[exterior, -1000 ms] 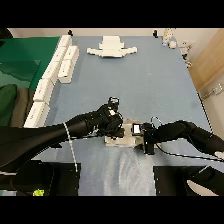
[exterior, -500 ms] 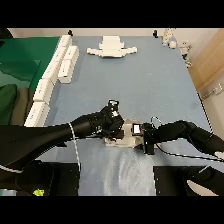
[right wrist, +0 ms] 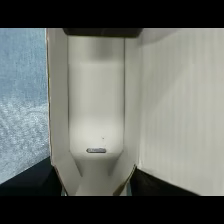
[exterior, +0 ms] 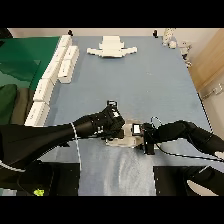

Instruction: Fold the box.

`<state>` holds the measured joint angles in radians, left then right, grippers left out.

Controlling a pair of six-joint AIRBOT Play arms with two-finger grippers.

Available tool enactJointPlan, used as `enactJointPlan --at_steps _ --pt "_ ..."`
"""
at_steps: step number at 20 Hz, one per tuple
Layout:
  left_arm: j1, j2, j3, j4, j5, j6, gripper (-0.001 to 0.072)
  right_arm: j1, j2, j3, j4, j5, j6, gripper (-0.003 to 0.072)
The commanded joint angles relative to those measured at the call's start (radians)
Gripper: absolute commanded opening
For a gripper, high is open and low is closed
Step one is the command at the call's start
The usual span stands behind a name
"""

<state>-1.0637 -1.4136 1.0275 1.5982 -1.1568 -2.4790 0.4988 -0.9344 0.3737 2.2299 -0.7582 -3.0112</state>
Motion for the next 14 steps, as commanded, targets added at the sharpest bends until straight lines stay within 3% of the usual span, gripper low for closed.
enactJointPlan --at_steps 1,4,5,6,7,14 --pt "-0.017 -0.002 0.000 0.003 0.002 0.005 0.0012 0.001 0.001 0.001 0.000 0.002 0.000 0.0534" --pt "-0.021 -0.002 0.000 0.000 0.002 0.003 0.0017 0.001 0.001 0.001 0.000 0.002 0.000 0.0534" --pt "-0.021 -0.002 0.000 -0.005 0.002 0.003 0.0156 0.001 0.001 0.001 0.000 0.002 0.000 0.0534" --pt "-0.021 -0.002 0.000 -0.005 0.002 -0.006 0.0432 0.001 0.001 0.001 0.000 0.002 0.000 0.0534" --pt "-0.021 -0.002 0.000 -0.005 0.002 -0.019 0.0478 0.001 0.001 0.001 0.000 0.002 0.000 0.0534" --pt "-0.021 0.004 0.003 -0.005 0.004 -0.021 0.0478 0.001 0.001 0.001 0.000 0.002 0.000 0.0534"
